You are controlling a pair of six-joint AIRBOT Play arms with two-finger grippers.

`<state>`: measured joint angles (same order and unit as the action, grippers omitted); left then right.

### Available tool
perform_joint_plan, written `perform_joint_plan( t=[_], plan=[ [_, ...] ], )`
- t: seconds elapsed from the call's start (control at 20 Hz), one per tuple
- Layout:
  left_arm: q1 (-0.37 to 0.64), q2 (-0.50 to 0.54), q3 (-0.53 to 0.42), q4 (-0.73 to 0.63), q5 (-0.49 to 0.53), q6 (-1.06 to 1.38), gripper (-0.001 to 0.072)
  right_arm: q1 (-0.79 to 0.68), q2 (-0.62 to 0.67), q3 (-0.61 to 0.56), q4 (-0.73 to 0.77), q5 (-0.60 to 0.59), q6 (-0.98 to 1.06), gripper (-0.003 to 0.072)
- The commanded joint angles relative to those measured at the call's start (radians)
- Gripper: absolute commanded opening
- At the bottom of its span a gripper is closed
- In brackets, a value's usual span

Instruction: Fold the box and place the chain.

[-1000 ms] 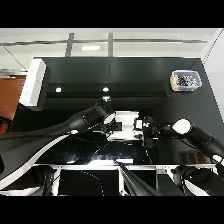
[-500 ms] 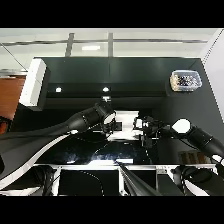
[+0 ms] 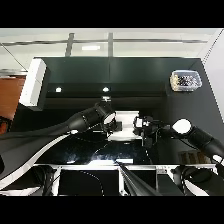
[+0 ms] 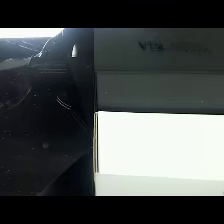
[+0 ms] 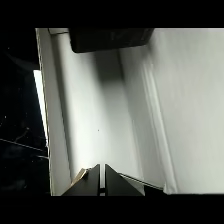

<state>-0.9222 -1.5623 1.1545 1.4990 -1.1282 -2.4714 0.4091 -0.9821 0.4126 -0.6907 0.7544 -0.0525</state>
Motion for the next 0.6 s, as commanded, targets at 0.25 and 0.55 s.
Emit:
perform_joint_plan(
  t=[0.25, 0.55],
  plan=[
    [0.0, 0.0, 0.001, 0.003, -0.008, 0.003, 0.0033, -0.311, 0.172, 0.076, -0.337, 0.18, 0.73, 0.0046],
    [0.0, 0.0, 0.001, 0.003, -0.008, 0.003, 0.0033, -0.791, 0.128, 0.077, -0.328, 0.237, 1.316, 0.0047]
  ],
)
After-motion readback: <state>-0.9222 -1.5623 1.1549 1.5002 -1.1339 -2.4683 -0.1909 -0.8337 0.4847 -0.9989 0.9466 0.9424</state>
